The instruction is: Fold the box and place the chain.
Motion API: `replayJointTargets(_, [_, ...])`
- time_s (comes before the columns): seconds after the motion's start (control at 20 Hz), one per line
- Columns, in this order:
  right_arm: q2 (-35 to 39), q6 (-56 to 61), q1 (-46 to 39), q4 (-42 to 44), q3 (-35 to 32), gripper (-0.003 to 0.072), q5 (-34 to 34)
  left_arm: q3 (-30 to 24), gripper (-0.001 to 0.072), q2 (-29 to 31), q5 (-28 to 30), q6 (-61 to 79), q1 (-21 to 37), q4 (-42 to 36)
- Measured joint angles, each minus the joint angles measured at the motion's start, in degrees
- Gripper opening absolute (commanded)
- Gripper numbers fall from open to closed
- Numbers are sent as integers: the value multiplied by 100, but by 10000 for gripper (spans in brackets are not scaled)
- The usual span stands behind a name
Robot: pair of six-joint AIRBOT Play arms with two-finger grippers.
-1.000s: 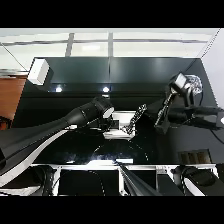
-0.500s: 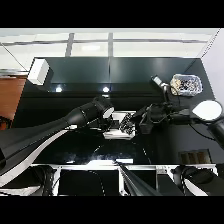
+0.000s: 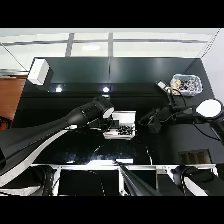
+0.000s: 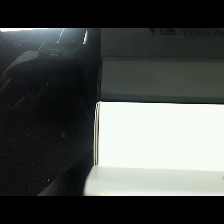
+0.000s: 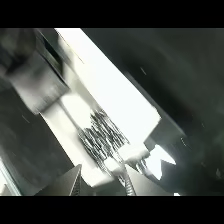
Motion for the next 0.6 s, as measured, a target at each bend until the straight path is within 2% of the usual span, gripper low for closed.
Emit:
replayJointTargets(0.05, [7,-127,-35,-114,-138,426,17,0,30,0,2,0,0,0])
replayJointTargets(0.1, [7,-341,-35,-199,-330,709,-70,0,30,0,2,0,-2,0])
replayJointTargets(0.4, [-37,-2343,586,-378,-1443,720,-1615,0,30,0,0,0,-2,0])
replayJointTargets(0.6, [-356,-3416,848,-136,-1676,720,-2264,0,30,0,0,0,-2,0])
